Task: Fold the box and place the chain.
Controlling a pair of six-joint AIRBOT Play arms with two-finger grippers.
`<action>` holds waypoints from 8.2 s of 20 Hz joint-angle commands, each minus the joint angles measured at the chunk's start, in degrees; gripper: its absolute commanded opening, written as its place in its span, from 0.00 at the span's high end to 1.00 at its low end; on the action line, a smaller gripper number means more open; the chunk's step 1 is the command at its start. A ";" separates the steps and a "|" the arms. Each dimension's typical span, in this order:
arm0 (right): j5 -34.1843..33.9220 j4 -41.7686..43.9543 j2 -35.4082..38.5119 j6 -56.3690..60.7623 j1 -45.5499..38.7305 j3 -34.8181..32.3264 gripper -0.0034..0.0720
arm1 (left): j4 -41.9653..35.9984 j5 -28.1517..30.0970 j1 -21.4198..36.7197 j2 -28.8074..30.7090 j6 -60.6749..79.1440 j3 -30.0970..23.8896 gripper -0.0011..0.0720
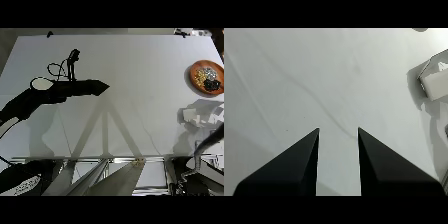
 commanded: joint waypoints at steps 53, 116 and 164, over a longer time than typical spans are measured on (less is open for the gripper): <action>12.85 30.93 -3.21 10.47 53.31 5.49 0.94 | -0.02 0.02 -0.02 -0.04 0.02 -0.02 0.64; -8.41 32.02 13.53 17.20 63.39 -19.26 0.94 | 24.76 -20.85 -0.94 -18.16 26.05 19.17 0.36; 15.30 17.79 45.57 26.51 63.30 -17.59 0.32 | 26.53 -11.63 -12.94 -10.86 31.91 8.63 0.99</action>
